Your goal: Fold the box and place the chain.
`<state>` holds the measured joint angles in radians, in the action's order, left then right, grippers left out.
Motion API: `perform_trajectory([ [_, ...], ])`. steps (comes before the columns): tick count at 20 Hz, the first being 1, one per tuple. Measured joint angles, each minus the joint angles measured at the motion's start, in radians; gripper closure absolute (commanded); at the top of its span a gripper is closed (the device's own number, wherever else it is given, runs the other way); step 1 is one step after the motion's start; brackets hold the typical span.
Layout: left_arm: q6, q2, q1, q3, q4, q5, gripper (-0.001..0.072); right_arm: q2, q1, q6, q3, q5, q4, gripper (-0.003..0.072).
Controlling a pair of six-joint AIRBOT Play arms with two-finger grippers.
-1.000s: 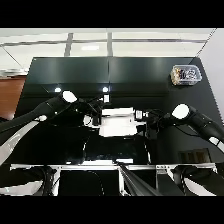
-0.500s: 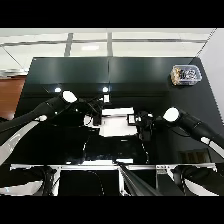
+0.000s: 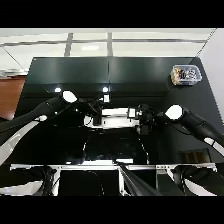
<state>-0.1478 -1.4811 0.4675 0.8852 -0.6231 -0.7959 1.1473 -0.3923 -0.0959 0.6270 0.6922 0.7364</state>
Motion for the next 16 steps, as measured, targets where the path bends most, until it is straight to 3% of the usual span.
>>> perform_trajectory([
  [6, 0.0, -0.001, 0.0, 0.0, 0.0, -0.012, 0.0683, -0.003, 0.054, -0.055, 0.014, -0.019, -0.031, 0.0052],
  [11, -0.001, -0.001, 0.0, 0.0, 0.0, -0.017, 0.0683, 0.007, 0.079, -0.118, 0.015, -0.015, -0.144, 0.0052],
  [16, -0.004, -0.001, 0.0, 0.0, -0.002, -0.024, 0.0683, 0.063, 0.084, -0.146, 0.015, 0.105, -0.195, 0.0052],
])
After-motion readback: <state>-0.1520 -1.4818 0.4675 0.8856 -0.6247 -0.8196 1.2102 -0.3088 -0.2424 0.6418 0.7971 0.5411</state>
